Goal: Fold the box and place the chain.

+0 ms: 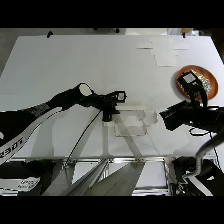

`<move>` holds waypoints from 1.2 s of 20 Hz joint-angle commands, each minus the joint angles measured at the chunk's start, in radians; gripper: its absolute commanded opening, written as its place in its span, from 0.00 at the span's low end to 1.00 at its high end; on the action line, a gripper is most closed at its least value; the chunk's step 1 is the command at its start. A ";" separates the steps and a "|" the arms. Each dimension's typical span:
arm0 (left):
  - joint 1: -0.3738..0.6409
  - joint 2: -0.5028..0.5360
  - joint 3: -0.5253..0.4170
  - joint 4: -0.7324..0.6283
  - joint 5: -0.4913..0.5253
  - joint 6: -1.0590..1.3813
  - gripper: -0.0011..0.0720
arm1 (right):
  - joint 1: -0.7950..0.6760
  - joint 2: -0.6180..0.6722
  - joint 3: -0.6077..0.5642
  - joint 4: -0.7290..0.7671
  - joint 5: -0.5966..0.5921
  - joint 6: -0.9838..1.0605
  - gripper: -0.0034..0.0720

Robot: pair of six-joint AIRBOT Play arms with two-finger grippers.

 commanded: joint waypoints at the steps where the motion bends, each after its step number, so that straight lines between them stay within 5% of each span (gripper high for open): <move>1: 0.000 0.001 0.001 0.014 0.027 -0.003 0.02 | 0.001 0.001 0.000 0.000 0.000 0.000 0.57; 14: 0.000 0.001 0.001 0.012 0.027 0.000 0.03 | 0.001 0.001 0.000 0.004 -0.006 -0.027 0.57; 24: 0.000 0.001 0.001 0.010 0.027 0.000 0.03 | 0.001 0.001 0.000 0.127 0.016 -0.233 0.57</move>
